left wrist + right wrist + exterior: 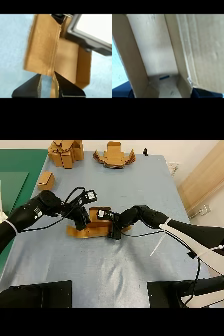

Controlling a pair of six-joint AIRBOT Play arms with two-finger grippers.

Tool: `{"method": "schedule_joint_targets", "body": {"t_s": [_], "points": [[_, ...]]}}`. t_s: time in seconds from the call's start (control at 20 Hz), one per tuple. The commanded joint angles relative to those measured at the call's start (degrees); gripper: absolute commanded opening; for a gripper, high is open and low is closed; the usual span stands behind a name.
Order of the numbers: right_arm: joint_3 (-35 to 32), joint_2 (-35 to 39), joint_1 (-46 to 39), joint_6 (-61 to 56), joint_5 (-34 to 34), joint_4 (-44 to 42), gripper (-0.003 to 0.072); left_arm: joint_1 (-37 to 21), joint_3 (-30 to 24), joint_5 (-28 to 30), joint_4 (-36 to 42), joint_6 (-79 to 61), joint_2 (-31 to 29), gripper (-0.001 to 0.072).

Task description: Fold the box.

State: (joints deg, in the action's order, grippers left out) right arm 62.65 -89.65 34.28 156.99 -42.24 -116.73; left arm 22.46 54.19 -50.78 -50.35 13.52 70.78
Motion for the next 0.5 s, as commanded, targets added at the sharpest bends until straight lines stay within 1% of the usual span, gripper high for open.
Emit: {"method": "schedule_joint_targets", "body": {"t_s": [0.0, 0.15, 0.2, 0.25, 0.3, 0.35, 0.45], "points": [[0.0, 0.0, 0.0, 0.0, 0.0, 0.0, 0.0699, -1.2, 0.5, -0.9, -2.4, 0.1, -2.2, 0.0237], [0.0, 0.0, 0.0, -0.1, 0.0, -0.1, 0.0699, -2.6, 0.5, -2.3, -4.0, 0.0, -1.7, 0.0239], [0.0, 0.0, 0.0, 0.0, 0.0, 0.0, 0.0699, -3.1, 0.5, -2.7, -5.8, 0.6, -1.5, 0.0281], [0.0, 0.0, 0.0, 0.0, 0.0, 0.0, 0.0699, -4.1, 0.5, -2.7, -7.7, 3.3, -1.5, 0.0461], [0.0, 0.0, 0.0, 0.0, 0.0, 0.0, 0.0699, -5.9, 0.5, -3.1, -9.0, 7.3, -1.8, 0.0544], [0.0, 0.0, 0.0, 0.0, 0.0, 0.0, 0.0699, -8.3, 0.5, -5.3, -8.9, 9.2, -2.0, 0.0546], [0.0, 0.0, 0.0, 0.0, 0.0, 0.0, 0.0699, -13.7, 0.5, -13.7, -9.2, 13.5, -2.4, 0.0545]]}}
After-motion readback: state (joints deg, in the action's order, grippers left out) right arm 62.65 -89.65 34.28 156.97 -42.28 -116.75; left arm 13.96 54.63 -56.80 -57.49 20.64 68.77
